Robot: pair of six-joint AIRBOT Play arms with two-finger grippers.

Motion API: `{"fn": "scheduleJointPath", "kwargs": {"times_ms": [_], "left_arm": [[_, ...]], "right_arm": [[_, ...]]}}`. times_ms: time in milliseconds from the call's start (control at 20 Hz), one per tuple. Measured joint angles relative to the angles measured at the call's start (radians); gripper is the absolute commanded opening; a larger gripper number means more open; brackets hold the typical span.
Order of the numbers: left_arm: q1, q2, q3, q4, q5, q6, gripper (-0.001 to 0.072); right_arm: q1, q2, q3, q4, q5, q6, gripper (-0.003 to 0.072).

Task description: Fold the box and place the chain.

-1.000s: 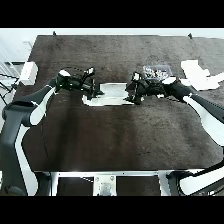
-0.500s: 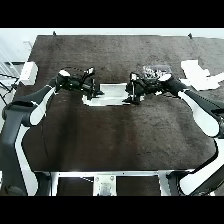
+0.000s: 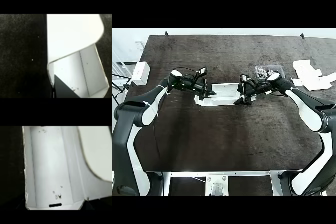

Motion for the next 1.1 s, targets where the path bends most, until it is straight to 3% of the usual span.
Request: {"fn": "scheduleJointPath", "kwargs": {"times_ms": [1100], "left_arm": [[0.0,0.0,0.0,0.0,-0.002,0.0,0.0018]], "right_arm": [[-0.005,-0.079,0.031,0.09,0.059,-0.068,0.0683]]}}
